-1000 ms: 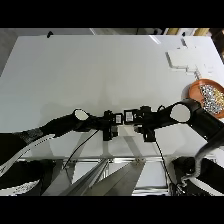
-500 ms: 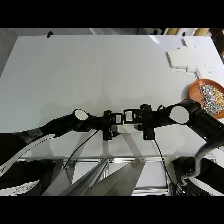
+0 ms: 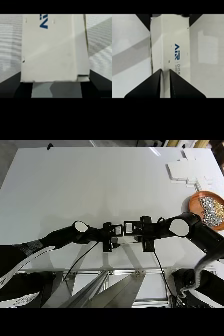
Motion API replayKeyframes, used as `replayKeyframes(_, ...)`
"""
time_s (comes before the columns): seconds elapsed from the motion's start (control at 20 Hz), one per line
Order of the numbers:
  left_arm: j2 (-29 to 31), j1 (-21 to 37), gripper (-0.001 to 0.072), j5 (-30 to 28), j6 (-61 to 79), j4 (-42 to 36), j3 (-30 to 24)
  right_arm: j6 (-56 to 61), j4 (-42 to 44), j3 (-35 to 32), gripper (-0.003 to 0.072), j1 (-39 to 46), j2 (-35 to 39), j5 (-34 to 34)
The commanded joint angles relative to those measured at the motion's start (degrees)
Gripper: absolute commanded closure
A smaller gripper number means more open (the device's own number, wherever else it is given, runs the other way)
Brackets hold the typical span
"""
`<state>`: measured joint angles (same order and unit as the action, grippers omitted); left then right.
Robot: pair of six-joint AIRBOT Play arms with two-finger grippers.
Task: Fold the box and place the chain.
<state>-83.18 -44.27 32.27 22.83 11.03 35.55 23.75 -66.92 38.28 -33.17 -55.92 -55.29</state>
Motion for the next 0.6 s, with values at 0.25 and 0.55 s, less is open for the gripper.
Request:
replayKeyframes(0.25,0.0,0.0,0.0505,0.1,0.1,0.1,0.0,0.0,0.0,-1.2,0.0592,0.0,0.0,3.0)
replayKeyframes(0.55,0.0,0.0,0.0505,0.1,0.1,0.1,0.0,0.0,0.5,-1.2,0.0592,0.0,0.6,4.0)
